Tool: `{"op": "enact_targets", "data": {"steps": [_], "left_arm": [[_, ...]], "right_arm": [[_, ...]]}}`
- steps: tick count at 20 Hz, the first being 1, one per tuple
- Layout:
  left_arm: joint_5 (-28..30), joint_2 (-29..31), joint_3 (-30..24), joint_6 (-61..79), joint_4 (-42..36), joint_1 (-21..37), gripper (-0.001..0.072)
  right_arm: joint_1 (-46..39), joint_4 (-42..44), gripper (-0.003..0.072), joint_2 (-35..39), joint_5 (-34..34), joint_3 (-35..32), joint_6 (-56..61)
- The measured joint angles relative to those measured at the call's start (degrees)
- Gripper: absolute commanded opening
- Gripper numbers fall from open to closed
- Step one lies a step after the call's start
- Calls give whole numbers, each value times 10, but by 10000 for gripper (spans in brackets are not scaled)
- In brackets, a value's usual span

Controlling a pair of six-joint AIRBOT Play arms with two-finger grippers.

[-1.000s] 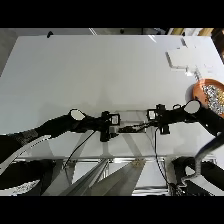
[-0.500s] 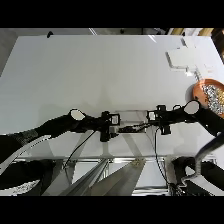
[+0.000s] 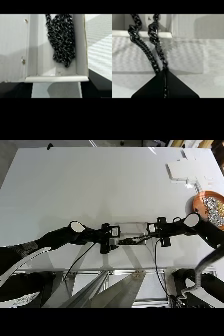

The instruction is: Fold the box and place the chain.

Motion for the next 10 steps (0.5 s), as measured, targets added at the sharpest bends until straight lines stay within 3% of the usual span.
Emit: {"op": "enact_targets", "data": {"steps": [8, 10], "left_arm": [[0, 0, 0, 0, 0, 0, 345], [0, 0, 0, 0, 0, 0, 345]], "right_arm": [[0, 0, 24, 82, 39, 0, 27], [0, 0, 107, 94, 43, 0, 33]]}}
